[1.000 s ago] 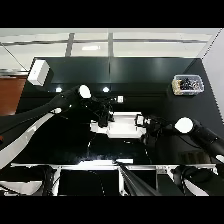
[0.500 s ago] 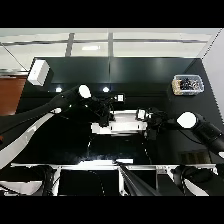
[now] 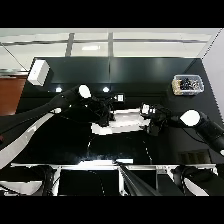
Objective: Fold the box and place the chain.
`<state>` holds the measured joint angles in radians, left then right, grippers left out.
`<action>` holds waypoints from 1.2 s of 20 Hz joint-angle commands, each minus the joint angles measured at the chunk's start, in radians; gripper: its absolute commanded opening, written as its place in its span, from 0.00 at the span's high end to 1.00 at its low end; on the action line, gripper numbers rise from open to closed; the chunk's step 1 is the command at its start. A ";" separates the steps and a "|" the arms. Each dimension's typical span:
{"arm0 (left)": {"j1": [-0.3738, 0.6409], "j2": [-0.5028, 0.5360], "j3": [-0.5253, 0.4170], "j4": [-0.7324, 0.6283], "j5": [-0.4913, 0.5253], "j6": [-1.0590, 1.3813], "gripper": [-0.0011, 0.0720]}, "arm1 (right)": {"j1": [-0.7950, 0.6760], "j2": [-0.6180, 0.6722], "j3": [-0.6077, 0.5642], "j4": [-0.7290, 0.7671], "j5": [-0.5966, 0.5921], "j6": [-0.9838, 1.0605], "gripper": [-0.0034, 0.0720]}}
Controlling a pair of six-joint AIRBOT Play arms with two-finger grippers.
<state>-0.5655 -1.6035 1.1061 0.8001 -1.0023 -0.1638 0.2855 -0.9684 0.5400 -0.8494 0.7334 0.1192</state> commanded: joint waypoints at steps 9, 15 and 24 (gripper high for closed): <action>-0.043 0.000 -0.002 0.051 0.085 -0.027 0.96 | 0.027 -0.064 -0.015 0.119 0.041 -0.093 0.00; -0.044 0.009 -0.029 0.052 0.097 -0.026 0.96 | 0.029 -0.065 -0.080 0.169 0.048 -0.210 0.00; -0.043 0.017 -0.029 0.051 0.085 -0.027 0.95 | 0.034 -0.116 -0.085 0.167 0.014 -0.244 0.00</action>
